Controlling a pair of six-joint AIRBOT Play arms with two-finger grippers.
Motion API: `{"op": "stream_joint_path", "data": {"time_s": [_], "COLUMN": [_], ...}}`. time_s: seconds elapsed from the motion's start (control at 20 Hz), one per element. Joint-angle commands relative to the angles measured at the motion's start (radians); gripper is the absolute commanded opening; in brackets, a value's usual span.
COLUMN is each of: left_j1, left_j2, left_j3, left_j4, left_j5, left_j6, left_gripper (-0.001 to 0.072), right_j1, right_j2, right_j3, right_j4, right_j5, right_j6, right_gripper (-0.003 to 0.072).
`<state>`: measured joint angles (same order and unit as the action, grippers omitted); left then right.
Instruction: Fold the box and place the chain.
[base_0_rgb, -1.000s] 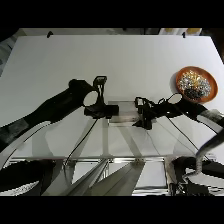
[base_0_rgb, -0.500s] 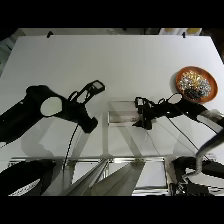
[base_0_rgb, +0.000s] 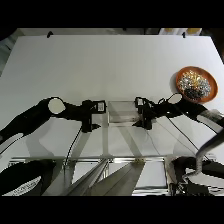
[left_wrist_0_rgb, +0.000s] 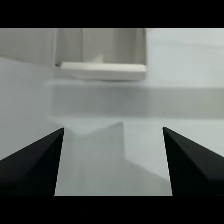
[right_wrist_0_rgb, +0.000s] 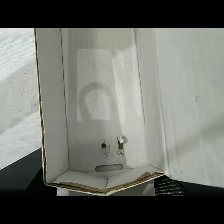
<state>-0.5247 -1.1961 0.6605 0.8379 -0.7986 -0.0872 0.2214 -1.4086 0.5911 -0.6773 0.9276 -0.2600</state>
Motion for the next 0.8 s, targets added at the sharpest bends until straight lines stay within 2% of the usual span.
{"op": "stream_joint_path", "data": {"time_s": [0.0,0.25,0.75], "left_j1": [0.034,0.047,0.023], "left_j2": [-0.108,-0.178,-0.186], "left_j3": [-0.008,-0.008,-0.008], "left_j4": [-0.219,-0.318,-0.407], "left_j5": [0.053,0.015,0.013], "left_j6": [0.322,0.446,0.442], "left_gripper": [0.0698,0.0705,0.0711], "right_j1": [0.001,0.001,0.001], "right_j2": [0.000,0.000,0.000], "right_j3": [0.001,0.001,0.001], "right_j4": [0.000,0.000,0.000], "right_j5": [0.000,0.000,0.000], "right_j6": [0.000,0.000,0.000], "right_gripper": [0.0399,0.0399,0.0399]}}
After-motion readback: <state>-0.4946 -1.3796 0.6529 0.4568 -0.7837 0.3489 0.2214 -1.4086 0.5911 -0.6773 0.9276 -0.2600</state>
